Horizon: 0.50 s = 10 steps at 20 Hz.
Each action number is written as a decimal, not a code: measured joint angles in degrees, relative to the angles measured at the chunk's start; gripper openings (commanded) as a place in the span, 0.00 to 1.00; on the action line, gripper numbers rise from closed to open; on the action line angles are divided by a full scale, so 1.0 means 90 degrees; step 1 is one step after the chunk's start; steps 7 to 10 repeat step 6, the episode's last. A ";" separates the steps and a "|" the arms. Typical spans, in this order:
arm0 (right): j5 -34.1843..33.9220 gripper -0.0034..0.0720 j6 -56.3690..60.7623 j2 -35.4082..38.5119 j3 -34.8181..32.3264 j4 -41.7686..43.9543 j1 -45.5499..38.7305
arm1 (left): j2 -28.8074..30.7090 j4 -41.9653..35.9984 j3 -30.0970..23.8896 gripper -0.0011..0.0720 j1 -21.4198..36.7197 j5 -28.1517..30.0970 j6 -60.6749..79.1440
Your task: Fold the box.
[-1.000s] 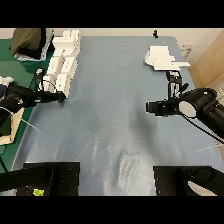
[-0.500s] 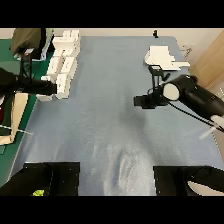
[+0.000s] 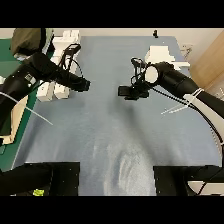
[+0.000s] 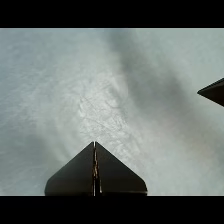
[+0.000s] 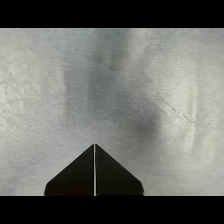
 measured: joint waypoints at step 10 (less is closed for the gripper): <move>-0.0027 0.05 -0.0019 -0.0073 0.0070 0.0153 0.0000 | -0.0357 0.0000 0.0046 0.04 -0.0121 0.0010 -0.0080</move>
